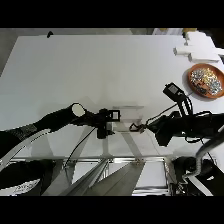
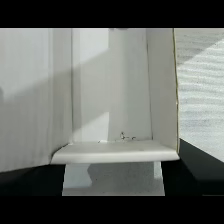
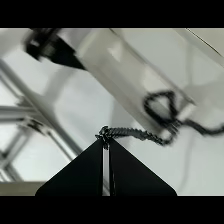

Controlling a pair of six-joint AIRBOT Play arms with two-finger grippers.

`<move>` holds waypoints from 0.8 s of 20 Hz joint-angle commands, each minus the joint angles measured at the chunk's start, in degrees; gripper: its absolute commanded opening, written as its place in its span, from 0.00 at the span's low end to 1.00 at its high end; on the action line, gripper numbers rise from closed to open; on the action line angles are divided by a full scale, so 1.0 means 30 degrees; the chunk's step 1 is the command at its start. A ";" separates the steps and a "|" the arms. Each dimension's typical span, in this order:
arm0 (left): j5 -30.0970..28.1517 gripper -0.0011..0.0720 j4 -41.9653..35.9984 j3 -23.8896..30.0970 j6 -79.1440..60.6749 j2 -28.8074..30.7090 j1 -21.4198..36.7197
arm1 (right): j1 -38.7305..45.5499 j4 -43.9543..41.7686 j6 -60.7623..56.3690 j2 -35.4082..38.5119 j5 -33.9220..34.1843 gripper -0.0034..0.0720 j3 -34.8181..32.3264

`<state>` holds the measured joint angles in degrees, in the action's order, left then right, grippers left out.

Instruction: Fold the box and place the chain.

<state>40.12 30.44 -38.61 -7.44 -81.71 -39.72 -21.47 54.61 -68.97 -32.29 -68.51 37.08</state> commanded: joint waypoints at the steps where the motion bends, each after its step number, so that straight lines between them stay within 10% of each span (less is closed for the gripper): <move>1: 0.0000 0.26 0.0007 0.0007 -0.0007 0.0007 0.0000 | 0.0000 -0.4328 0.1996 0.0357 0.1749 0.07 0.0022; 16: -0.0007 0.26 0.0007 0.0007 -0.0007 0.0007 0.0000 | -0.0678 -0.4517 0.6069 -0.4867 0.2645 0.07 0.0015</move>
<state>40.12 30.44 -38.61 -7.46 -81.71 -39.72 -22.26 37.36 -52.27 -42.74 -59.81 37.08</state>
